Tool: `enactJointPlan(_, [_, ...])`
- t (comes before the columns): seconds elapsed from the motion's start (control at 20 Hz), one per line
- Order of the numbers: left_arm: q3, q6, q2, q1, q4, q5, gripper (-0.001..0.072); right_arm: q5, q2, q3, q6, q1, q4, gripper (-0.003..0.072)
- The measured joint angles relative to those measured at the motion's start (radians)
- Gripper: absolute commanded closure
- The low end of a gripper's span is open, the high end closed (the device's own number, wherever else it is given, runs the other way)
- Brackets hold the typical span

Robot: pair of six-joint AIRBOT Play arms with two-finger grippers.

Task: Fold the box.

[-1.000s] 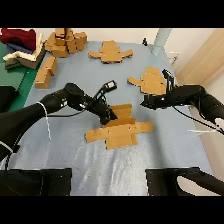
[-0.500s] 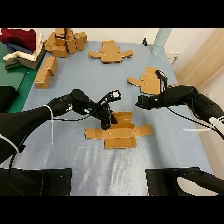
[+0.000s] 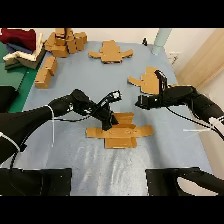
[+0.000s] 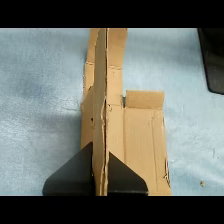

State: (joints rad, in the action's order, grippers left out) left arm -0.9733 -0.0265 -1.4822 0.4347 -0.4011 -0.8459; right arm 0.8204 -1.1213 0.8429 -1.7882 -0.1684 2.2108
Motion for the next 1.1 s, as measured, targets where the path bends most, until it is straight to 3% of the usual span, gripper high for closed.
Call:
enactJointPlan(0.75, [0.003, 0.000, -0.007, -0.070, 0.055, -0.043, 0.0698, -0.002, 0.000, 0.000, 0.000, 0.000, 0.000, 0.0673])
enactJointPlan(1.1, [0.003, 0.000, -0.014, -0.051, 0.031, -0.054, 0.0698, -0.009, -0.001, 0.000, 0.000, 0.000, -0.001, 0.0673])
